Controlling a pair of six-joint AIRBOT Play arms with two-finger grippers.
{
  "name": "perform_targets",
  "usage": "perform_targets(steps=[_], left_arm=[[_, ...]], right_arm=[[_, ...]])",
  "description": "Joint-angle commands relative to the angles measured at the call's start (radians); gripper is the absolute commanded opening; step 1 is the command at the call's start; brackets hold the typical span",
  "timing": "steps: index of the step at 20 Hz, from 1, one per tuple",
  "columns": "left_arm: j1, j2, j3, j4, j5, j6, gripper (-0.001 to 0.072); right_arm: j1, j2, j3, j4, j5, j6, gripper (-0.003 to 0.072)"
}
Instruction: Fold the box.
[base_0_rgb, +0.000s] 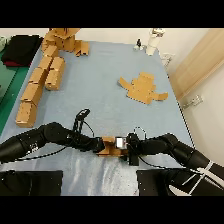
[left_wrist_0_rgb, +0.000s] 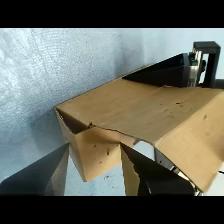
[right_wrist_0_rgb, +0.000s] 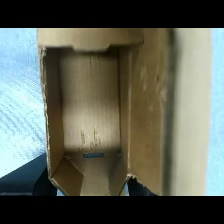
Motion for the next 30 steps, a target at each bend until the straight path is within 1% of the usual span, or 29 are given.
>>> perform_targets(steps=[1,3,4,6,9,10,15,18,23,27,30], left_arm=[[-0.077,-0.016,0.049,0.215,-0.007,-0.246,0.0502],[-0.126,-0.016,0.066,0.350,-0.008,-0.393,0.0502],[-0.146,-0.016,0.068,0.397,-0.008,-0.452,0.0501],[-0.185,-0.016,0.071,0.459,-0.004,-0.528,0.0502],[-0.230,-0.019,0.074,0.541,0.046,-0.626,0.0501],[-0.237,-0.027,0.083,0.564,0.041,-0.642,0.0501],[-0.262,-0.109,0.151,0.603,-0.002,-0.642,0.0501],[-0.262,-0.158,0.188,0.627,-0.054,-0.658,0.0501],[-0.293,-0.188,0.233,0.758,-0.126,-0.771,0.0500],[-0.299,-0.250,0.299,0.768,-0.232,-0.801,0.0500],[-0.299,-0.282,0.345,0.768,-0.263,-0.833,0.0500]], right_arm=[[0.000,0.000,0.000,0.000,0.000,0.000,0.0499],[0.000,0.000,0.000,0.000,0.000,0.000,0.0499],[0.000,0.000,0.000,0.000,0.000,0.000,0.0499],[0.000,0.000,0.000,0.000,0.000,0.000,0.0499],[0.000,0.000,0.000,0.000,0.000,0.000,0.0499],[0.000,0.000,0.000,0.000,0.000,0.000,0.0499],[0.000,0.000,0.000,0.000,0.000,0.000,0.0499],[0.000,0.000,0.000,0.000,0.000,0.000,0.0499],[0.000,0.000,0.000,0.000,0.000,0.000,0.0499],[0.000,0.000,0.000,0.000,0.000,0.000,0.0499],[0.000,0.000,0.000,0.000,0.000,0.000,0.0499]])
